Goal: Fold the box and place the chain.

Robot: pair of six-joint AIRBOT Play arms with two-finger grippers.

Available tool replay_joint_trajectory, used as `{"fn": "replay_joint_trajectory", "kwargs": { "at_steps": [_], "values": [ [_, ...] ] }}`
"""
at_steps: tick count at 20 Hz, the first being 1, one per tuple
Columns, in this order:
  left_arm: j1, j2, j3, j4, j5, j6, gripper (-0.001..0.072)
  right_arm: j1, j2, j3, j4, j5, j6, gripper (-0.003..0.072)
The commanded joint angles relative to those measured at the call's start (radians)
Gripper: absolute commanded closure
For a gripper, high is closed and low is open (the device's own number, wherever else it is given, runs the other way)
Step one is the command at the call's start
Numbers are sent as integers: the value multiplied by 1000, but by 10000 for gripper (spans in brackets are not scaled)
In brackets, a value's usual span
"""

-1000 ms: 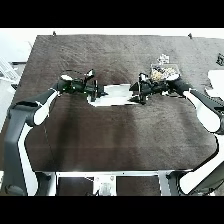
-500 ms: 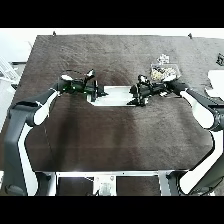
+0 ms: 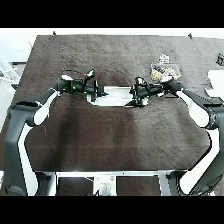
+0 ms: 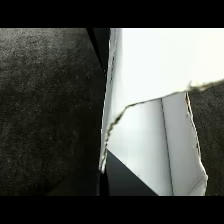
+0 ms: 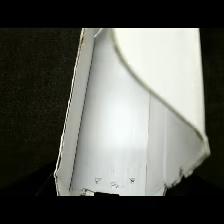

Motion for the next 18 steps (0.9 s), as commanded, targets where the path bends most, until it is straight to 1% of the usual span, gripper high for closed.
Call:
{"fn": "replay_joint_trajectory", "kwargs": {
  "at_steps": [1,4,9,13,18],
  "values": [
    [1,0,0,0,0,0,690,13,-3,2,2,-5,-3,43],
    [1,0,0,0,0,0,690,19,-6,3,2,-28,-3,43],
    [1,0,0,0,0,0,690,25,-30,24,0,-32,-4,42],
    [1,0,0,0,0,0,690,25,-46,63,-37,-31,-3,43],
    [1,0,0,0,0,0,690,26,-46,71,-47,-23,-3,43]
  ]
}}
